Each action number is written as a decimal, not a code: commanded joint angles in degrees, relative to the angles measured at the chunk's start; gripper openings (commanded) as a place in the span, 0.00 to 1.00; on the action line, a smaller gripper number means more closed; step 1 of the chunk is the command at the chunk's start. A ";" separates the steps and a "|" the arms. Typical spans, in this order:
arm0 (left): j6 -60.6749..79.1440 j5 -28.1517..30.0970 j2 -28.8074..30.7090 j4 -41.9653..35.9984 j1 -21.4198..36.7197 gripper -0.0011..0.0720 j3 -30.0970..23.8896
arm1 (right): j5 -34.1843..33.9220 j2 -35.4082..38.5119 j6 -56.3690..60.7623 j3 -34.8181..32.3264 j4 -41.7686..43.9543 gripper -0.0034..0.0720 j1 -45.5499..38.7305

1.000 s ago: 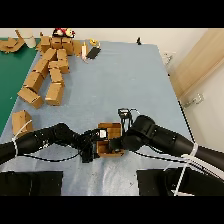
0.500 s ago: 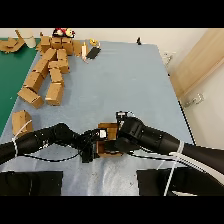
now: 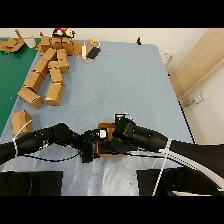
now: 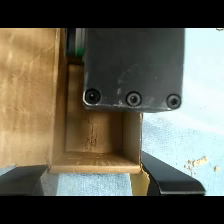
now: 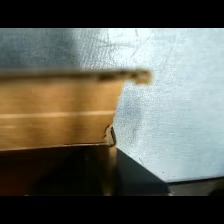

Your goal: Fold the box.

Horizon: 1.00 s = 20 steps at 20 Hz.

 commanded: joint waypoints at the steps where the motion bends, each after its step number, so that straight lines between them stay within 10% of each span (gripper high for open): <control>1: -0.02 0.00 0.02 0.00 0.02 0.63 0.00 | -0.02 -0.31 0.35 0.02 -0.52 0.21 0.02; 10: -0.02 0.00 0.02 0.00 0.02 0.63 0.00 | 2.80 -0.28 -0.31 0.04 -1.46 0.05 0.02; 13: -0.02 0.00 0.02 0.00 0.02 0.63 0.00 | 2.27 -0.28 -0.28 0.04 -1.55 0.45 0.02; 20: -0.02 0.00 0.02 0.00 0.02 0.63 0.00 | 0.20 1.97 -0.26 0.04 -1.84 0.45 0.02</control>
